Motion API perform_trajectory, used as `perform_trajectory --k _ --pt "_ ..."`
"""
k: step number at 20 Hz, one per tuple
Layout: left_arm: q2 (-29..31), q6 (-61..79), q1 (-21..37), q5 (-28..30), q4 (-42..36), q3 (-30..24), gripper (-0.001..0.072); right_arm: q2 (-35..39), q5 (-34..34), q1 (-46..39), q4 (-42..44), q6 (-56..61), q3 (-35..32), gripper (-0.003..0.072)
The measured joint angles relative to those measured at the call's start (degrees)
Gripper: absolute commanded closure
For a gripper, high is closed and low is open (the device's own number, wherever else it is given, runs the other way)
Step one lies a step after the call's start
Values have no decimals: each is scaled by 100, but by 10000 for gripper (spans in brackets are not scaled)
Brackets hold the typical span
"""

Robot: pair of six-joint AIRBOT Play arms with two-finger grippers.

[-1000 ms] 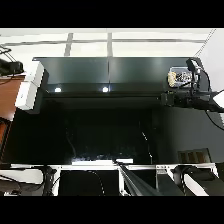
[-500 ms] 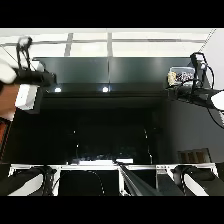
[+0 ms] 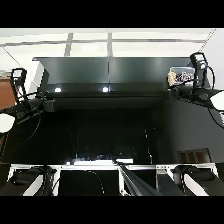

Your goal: Fold the box and place the chain.

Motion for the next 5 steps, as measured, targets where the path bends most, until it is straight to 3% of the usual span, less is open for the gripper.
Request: perform_trajectory --k 5 --pt "138 0 0 13 0 -92 684 0 0 0 -17 2 0 674"
